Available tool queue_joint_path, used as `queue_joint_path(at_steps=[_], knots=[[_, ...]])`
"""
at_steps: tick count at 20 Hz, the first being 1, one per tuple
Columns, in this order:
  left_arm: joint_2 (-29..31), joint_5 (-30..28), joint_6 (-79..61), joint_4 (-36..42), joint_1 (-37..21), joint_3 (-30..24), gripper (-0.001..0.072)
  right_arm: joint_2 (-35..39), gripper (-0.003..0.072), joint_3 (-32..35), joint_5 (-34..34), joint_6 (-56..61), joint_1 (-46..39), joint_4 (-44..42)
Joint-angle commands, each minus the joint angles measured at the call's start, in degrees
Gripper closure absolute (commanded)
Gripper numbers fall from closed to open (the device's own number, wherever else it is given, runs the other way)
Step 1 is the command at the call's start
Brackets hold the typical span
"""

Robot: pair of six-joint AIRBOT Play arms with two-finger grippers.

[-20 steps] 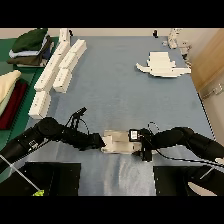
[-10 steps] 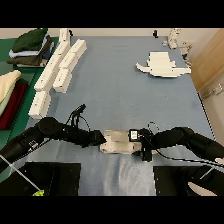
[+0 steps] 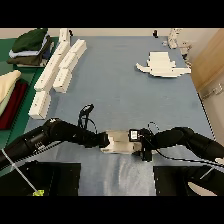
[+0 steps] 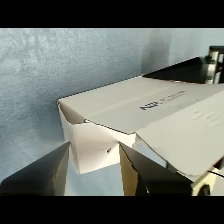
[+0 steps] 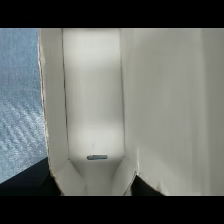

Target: Fold the box.

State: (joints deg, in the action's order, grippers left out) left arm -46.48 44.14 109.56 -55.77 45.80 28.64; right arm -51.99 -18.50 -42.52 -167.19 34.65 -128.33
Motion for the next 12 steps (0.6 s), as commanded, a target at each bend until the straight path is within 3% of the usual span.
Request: queue_joint_path(at_steps=[1, 12], knots=[[-2.93, -0.57, 12.94, -11.21, 5.75, 3.13, 0.026, 0.02, 0.0163, 0.0, 0.02, 0.02, -0.02, 0.0], [-16.46, 9.51, 36.17, -28.74, 16.22, 14.27, 0.0308, 0.02, 0.0163, 0.0, 0.0, 0.02, -0.02, 0.0]])
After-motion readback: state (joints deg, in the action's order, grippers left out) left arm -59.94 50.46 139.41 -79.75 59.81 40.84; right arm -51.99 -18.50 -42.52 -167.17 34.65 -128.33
